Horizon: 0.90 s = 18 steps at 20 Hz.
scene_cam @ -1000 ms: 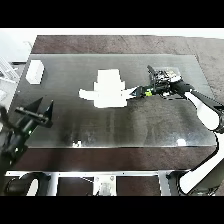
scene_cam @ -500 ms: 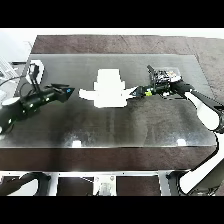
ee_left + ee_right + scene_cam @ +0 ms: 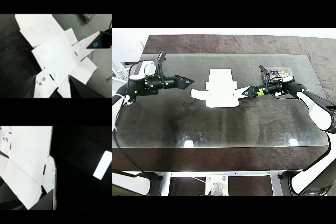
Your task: Fold the box and place the chain.
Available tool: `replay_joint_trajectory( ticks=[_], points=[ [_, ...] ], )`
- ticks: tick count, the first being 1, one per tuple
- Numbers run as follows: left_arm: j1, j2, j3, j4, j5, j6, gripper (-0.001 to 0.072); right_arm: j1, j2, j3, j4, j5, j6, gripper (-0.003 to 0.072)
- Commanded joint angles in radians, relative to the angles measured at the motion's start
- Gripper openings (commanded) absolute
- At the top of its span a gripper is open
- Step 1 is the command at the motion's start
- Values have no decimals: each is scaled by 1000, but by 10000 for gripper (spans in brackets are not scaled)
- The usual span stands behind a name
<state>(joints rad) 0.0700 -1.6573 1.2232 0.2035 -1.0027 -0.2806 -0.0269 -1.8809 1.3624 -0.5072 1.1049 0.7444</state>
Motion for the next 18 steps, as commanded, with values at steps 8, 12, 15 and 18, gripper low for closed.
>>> replay_joint_trajectory(
  ticks=[8, 12, 15, 18],
  points=[
    [-103, -145, 182, 174, 29, -179, 493, 1, 0, 0, 1, -20, -7, 0],
    [-113, -235, 308, 195, -36, -253, 493, 7, 0, 0, 2, -20, -7, -1],
    [-113, -339, 450, 252, -137, -355, 494, 16, 0, 0, 2, -20, -7, 0],
    [-113, -427, 578, 285, -211, -420, 493, 18, 0, 0, 2, -21, -8, 0]
  ],
)
